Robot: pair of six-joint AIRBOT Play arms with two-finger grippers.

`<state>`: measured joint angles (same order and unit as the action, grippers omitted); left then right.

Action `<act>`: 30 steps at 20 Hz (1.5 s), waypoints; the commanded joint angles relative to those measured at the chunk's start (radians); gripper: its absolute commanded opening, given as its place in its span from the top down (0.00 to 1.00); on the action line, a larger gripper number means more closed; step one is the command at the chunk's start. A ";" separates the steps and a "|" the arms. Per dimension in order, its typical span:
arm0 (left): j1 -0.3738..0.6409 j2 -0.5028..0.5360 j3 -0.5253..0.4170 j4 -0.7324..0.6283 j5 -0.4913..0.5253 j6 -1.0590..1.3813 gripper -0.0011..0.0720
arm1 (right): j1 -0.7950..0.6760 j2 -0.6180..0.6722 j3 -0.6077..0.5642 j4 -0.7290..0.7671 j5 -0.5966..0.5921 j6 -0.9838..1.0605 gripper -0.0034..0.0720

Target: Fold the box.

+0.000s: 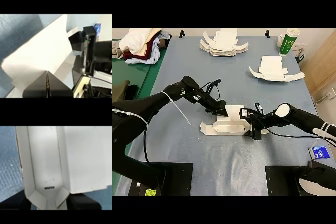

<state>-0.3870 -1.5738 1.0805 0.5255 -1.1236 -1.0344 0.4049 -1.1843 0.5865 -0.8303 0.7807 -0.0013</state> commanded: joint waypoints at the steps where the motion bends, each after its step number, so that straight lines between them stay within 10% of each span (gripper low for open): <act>1: 0.000 -0.019 0.000 -0.002 0.008 -0.006 0.97 | 0.000 0.000 0.000 0.000 0.000 0.000 0.26; 6: 0.019 0.023 0.011 -0.002 -0.005 0.053 0.97 | 0.000 0.000 0.000 0.000 0.000 0.000 0.26; 10: 0.090 0.253 -0.003 0.122 -0.026 0.076 0.97 | 0.000 0.000 0.000 0.000 0.000 0.000 0.26; 20: -0.007 0.730 -0.446 0.396 0.076 0.620 0.96 | 0.000 0.000 0.000 0.000 0.000 0.000 0.26; 22: 0.020 0.731 -0.517 0.391 0.135 0.777 0.19 | 0.000 0.000 0.000 0.000 0.000 0.000 0.26; 23: 0.034 0.731 -0.552 0.373 0.193 0.808 0.01 | 0.000 0.000 0.000 0.000 0.000 0.000 0.26; 30: 0.043 0.606 -0.597 -0.008 0.311 1.289 0.01 | 0.000 0.000 0.000 0.000 0.000 0.000 0.26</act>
<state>-0.3454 -0.9142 0.4995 0.6670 -0.8558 0.0628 0.4049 -1.1843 0.5865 -0.8303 0.7803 -0.0010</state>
